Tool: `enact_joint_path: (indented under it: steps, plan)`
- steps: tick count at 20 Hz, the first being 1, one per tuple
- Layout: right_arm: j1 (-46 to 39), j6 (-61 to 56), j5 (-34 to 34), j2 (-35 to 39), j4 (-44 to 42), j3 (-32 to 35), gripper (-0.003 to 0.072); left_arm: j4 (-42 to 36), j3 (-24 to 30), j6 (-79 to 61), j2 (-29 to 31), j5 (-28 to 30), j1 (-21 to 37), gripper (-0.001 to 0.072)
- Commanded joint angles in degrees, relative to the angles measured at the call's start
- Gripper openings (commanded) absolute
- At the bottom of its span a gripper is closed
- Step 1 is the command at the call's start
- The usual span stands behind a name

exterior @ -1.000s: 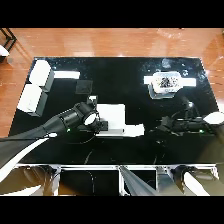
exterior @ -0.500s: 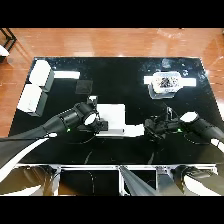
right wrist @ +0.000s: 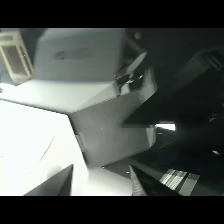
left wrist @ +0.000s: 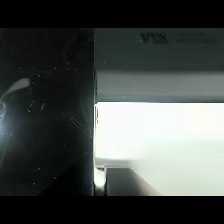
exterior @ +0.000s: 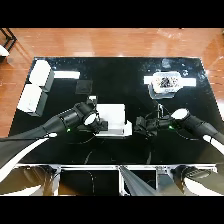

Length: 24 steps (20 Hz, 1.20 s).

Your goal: Fold the box and place the chain.

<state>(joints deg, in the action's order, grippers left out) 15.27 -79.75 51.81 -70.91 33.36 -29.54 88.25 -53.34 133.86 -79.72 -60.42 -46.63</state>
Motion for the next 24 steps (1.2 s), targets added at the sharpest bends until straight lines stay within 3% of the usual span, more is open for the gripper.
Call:
enact_joint_path:
  steps: [1,7,12,21,23,24]
  plan:
    - [1.25,1.99,3.43,-0.24,-0.35,-2.08,0.0684,-0.02,-0.02,-0.5,-0.02,-0.55,0.04,0.0021]
    - [1.27,3.32,8.92,-0.2,-0.09,-3.93,0.0697,0.02,-0.02,-0.61,-0.02,-0.98,0.04,0.0021]
    - [1.44,3.26,9.7,-0.2,-0.17,-5.33,0.0696,0.02,-0.02,-0.61,-0.02,-0.98,0.04,0.0021]
    - [8.96,-1.05,3.93,-0.2,-0.13,-6.67,0.0694,0.0,-0.02,-0.61,-0.02,-0.94,0.04,0.0021]
    - [10.88,-2.38,0.96,-0.2,-0.13,-6.86,0.0544,0.0,-0.02,-0.61,-0.02,-0.96,0.04,0.0021]
    - [11.91,-2.64,-0.22,-0.2,-0.07,-7.02,0.0531,0.0,-0.02,-0.61,0.0,-0.96,0.02,0.0021]
